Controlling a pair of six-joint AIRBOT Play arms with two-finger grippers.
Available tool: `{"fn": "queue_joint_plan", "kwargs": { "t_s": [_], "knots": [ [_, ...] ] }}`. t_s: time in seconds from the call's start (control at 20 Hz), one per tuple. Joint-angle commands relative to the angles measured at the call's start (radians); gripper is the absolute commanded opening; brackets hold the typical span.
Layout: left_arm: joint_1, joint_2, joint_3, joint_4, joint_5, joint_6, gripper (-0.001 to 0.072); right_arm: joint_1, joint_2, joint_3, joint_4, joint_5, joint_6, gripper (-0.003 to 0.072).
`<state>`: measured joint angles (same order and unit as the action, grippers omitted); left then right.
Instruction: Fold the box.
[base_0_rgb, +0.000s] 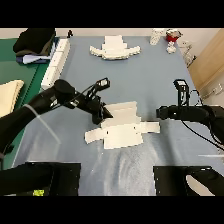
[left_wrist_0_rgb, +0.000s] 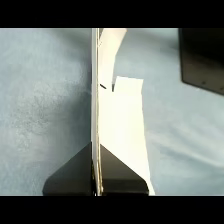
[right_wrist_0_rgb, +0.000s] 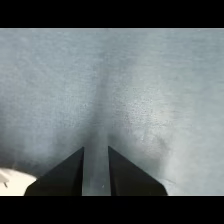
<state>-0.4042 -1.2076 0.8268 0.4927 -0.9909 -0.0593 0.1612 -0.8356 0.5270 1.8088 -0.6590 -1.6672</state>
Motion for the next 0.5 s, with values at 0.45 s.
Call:
{"fn": "queue_joint_plan", "kwargs": {
  "t_s": [0.45],
  "knots": [
    [-0.273,0.222,-0.323,-0.006,0.56,0.168,0.0015,-0.002,-0.001,0.008,0.005,0.055,0.082,0.0244]
  ]
}}
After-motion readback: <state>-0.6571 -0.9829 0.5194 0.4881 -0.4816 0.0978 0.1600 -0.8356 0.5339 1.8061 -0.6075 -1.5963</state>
